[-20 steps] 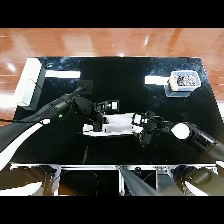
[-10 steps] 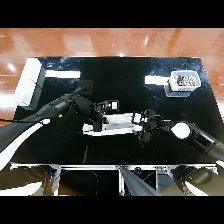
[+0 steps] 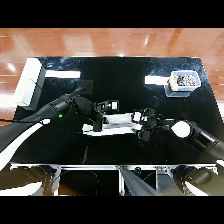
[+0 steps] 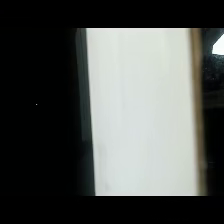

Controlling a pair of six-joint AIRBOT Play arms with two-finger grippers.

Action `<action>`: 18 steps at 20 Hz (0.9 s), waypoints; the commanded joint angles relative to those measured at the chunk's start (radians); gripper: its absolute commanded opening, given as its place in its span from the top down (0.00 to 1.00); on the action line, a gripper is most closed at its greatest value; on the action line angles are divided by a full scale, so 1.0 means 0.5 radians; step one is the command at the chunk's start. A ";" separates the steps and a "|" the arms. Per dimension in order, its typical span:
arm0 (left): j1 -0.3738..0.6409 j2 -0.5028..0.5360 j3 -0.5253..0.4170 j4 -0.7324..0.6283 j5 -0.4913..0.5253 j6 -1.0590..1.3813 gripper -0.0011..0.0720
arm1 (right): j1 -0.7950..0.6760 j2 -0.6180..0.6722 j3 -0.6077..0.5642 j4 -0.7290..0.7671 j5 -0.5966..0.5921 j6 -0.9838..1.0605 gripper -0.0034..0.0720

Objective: Fold the box and place the chain.

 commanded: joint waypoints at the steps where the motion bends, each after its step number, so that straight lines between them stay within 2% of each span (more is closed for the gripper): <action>1: 0.002 0.000 0.000 0.000 0.000 0.001 0.95 | -0.030 -0.031 0.003 0.184 -0.018 -0.153 0.02; 4: 0.002 0.000 0.000 0.000 0.000 0.001 0.95 | -0.104 -0.124 0.003 0.553 0.038 -0.475 0.02; 6: 0.002 0.000 0.000 -0.002 0.001 0.000 0.95 | -0.149 -0.159 0.014 0.783 0.198 -0.662 0.02; 11: 0.002 0.000 0.000 -0.001 -0.002 0.000 0.95 | -0.170 -0.301 0.021 0.773 0.304 -0.814 0.02; 18: 0.002 0.000 0.000 0.000 -0.001 -0.001 0.95 | -0.169 -0.420 0.021 0.706 0.302 -0.860 0.02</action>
